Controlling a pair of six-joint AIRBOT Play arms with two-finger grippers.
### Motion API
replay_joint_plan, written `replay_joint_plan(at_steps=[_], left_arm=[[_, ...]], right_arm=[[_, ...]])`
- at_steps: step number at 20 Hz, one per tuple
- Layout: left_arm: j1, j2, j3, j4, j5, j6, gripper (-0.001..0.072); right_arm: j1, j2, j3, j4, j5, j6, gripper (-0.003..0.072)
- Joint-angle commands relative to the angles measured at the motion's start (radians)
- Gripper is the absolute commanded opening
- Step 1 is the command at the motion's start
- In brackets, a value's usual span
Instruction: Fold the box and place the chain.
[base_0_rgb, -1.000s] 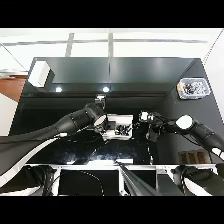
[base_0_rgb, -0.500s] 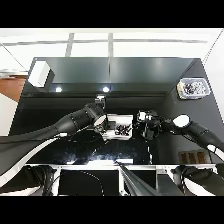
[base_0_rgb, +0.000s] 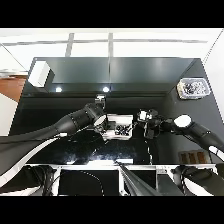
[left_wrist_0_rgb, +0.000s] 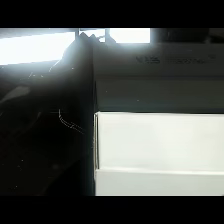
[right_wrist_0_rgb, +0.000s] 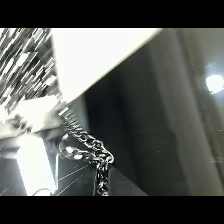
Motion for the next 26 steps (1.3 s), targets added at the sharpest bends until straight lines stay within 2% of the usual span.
replay_joint_plan(at_steps=[1,5,9,13,19,23,24,25,26], left_arm=[[0.000,-0.001,0.000,0.000,0.000,0.000,0.0037],[0.000,-0.001,0.000,0.000,0.000,0.000,0.0037],[0.000,-0.001,0.000,0.000,0.000,0.000,0.0037],[0.000,-0.001,0.000,0.000,0.003,0.000,0.0037],[-0.001,-0.001,0.000,-0.003,0.003,0.000,0.0037],[-0.001,-0.001,0.000,-0.006,0.021,0.001,0.0037],[-0.001,-0.001,0.000,-0.001,0.026,0.001,0.0037],[0.000,-0.001,0.000,0.001,0.032,0.001,0.0037],[0.000,-0.001,0.000,0.001,0.037,0.001,0.0037]], right_arm=[[-0.001,0.115,0.001,0.007,-0.005,0.114,0.0050],[-0.001,0.310,0.026,0.007,0.059,0.337,0.0050],[-0.001,0.425,0.148,0.008,0.252,0.600,0.0051],[0.031,0.396,0.169,0.010,0.370,0.788,0.0051],[0.149,0.220,0.169,0.014,0.336,0.895,0.0052],[0.153,0.153,0.169,-0.019,0.325,0.903,0.0053],[0.153,0.153,0.169,-0.039,0.325,0.908,0.0200],[0.152,0.153,0.169,-0.059,0.325,0.919,0.0477],[0.151,0.153,0.170,-0.085,0.322,0.938,0.0578]])
